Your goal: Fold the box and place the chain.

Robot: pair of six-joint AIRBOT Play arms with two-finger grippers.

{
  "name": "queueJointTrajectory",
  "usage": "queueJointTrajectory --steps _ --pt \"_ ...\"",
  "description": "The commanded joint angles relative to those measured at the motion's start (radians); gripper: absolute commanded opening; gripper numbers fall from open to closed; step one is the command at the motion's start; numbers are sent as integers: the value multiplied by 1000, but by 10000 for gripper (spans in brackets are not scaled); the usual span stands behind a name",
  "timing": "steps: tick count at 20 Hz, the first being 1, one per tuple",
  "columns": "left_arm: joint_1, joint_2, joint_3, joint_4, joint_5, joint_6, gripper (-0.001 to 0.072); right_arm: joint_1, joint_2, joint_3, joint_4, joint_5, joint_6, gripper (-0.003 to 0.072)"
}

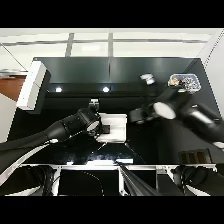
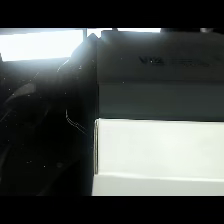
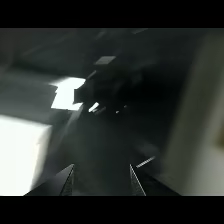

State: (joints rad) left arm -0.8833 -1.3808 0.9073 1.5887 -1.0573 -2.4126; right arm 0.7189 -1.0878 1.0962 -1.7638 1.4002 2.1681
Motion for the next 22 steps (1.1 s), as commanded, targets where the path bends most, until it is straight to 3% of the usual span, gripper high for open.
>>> queueJointTrajectory --steps 1,3,4,5,7,9,15,22 --pt "0 0 1 0 0 0 30 -163 76 -1 -296 76 -85 426" --pt "0 0 1 0 1 0 30 -330 74 -18 -318 -27 -117 446" --pt "0 0 1 1 1 0 29 -418 72 -30 -306 -100 -118 645" --pt "0 -1 1 1 4 0 29 -511 61 -38 -274 -181 -122 703" --pt "1 -2 1 3 18 0 30 -655 16 -37 -142 -369 -147 702" --pt "1 -2 1 0 21 0 30 -722 -59 -20 -103 -510 -168 701" --pt "1 -2 1 1 5 0 30 -860 -401 224 -40 -425 -100 699" --pt "1 -3 1 0 -2 0 30 -924 -589 391 5 -394 -35 669"
